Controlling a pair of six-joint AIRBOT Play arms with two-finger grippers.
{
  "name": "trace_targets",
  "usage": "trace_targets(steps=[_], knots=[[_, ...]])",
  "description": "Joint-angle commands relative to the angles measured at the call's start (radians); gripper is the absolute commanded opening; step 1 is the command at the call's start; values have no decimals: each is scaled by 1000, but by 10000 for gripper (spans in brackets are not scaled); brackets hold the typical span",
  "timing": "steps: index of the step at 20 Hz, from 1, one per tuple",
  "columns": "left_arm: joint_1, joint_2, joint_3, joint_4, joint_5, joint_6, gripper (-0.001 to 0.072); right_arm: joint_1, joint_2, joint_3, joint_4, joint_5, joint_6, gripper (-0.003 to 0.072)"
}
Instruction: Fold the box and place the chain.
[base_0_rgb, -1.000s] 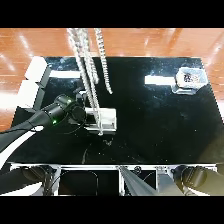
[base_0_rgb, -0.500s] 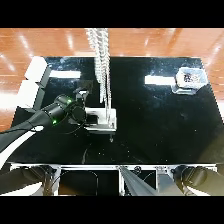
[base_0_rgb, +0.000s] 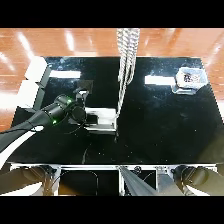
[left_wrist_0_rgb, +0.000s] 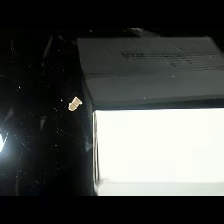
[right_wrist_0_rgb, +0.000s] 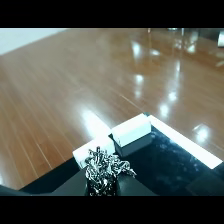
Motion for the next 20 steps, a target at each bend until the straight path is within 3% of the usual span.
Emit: trace_targets(steps=[1, 9, 20], knots=[[0, 0, 0, 0, 0, 0, 21, -3, 22, 1, 0, 20, 8, 20], [0, 0, 0, 0, 0, 0, 21, -3, -8, 0, 20, 19, 8, 20], [0, 0, 0, 1, -1, 0, 21, -3, -98, 0, 90, -126, -14, 20]])
